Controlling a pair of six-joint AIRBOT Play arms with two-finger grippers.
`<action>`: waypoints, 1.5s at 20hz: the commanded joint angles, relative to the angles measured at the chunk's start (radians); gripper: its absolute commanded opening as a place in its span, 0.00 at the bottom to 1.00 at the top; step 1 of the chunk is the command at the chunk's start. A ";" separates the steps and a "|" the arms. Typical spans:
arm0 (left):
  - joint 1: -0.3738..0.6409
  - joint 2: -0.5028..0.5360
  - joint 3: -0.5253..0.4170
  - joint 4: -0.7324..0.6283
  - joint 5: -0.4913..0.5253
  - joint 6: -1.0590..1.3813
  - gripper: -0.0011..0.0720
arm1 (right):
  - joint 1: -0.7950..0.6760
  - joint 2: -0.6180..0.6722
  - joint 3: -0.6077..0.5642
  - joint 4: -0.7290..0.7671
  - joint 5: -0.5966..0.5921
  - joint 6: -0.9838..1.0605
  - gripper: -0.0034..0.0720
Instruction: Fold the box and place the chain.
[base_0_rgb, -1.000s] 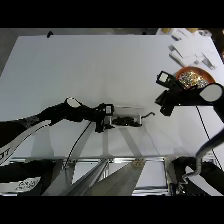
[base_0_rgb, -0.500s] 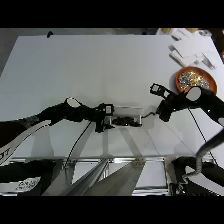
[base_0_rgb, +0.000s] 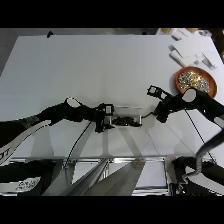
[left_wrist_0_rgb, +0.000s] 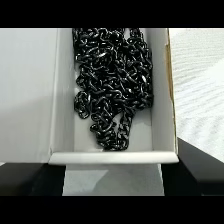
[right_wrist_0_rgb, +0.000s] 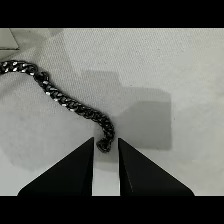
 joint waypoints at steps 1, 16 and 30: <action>0.000 0.001 0.000 0.000 0.000 0.000 0.17 | 0.011 -0.028 -0.003 0.003 -0.016 0.000 0.25; 0.000 0.000 0.000 0.000 0.000 0.000 0.17 | 0.011 0.083 -0.003 0.004 0.049 0.013 0.07; 0.000 0.000 0.000 0.000 0.000 0.000 0.17 | 0.011 0.504 -0.003 0.450 0.394 0.000 0.07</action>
